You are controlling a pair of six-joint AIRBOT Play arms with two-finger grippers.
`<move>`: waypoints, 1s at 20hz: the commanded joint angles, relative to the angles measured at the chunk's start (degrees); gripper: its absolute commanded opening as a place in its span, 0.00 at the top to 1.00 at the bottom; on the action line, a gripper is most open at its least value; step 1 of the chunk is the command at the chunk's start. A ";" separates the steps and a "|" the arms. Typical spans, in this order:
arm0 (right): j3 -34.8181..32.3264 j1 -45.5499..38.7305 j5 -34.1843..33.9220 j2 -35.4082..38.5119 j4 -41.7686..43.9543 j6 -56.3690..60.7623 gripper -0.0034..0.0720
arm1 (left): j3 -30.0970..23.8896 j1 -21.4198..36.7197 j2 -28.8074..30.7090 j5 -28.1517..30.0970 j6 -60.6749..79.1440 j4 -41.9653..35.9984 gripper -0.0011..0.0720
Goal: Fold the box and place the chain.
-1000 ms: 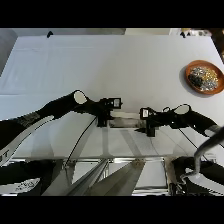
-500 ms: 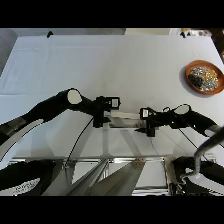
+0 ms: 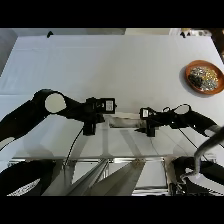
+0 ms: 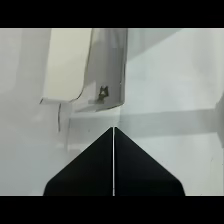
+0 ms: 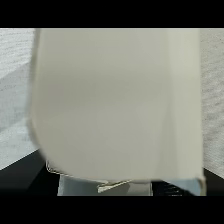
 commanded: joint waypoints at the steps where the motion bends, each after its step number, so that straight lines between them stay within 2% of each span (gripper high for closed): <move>1: 0.04 0.00 0.02 0.00 0.00 0.00 0.53 | 0.02 -5.35 0.63 4.31 -1.33 -3.48 0.97; 5: 0.04 0.00 0.02 0.00 0.00 0.00 0.53 | 0.02 -10.84 -6.93 20.41 -1.64 -4.85 0.98; 7: 0.04 0.00 0.02 0.00 0.00 0.00 0.53 | 0.02 -10.93 -10.12 29.40 -4.68 -5.49 0.98; 8: 0.04 0.00 0.02 0.00 0.00 0.00 0.53 | 0.04 -10.47 -11.28 31.54 -4.70 -6.56 0.98; 11: 0.04 0.00 0.02 0.00 0.00 0.00 0.53 | 0.04 -8.55 -14.86 33.83 -4.70 -11.15 0.98; 15: 0.04 0.00 0.02 0.00 0.00 0.00 0.53 | 0.04 -6.73 -18.16 43.43 -5.75 -19.06 0.98; 17: 0.04 0.00 0.02 0.00 0.00 0.00 0.53 | 0.04 -6.14 -18.88 43.04 -5.77 -20.48 0.98; 20: 0.04 0.00 0.02 0.00 0.00 0.00 0.53 | 0.02 -5.81 -20.70 38.99 -5.77 -21.44 0.98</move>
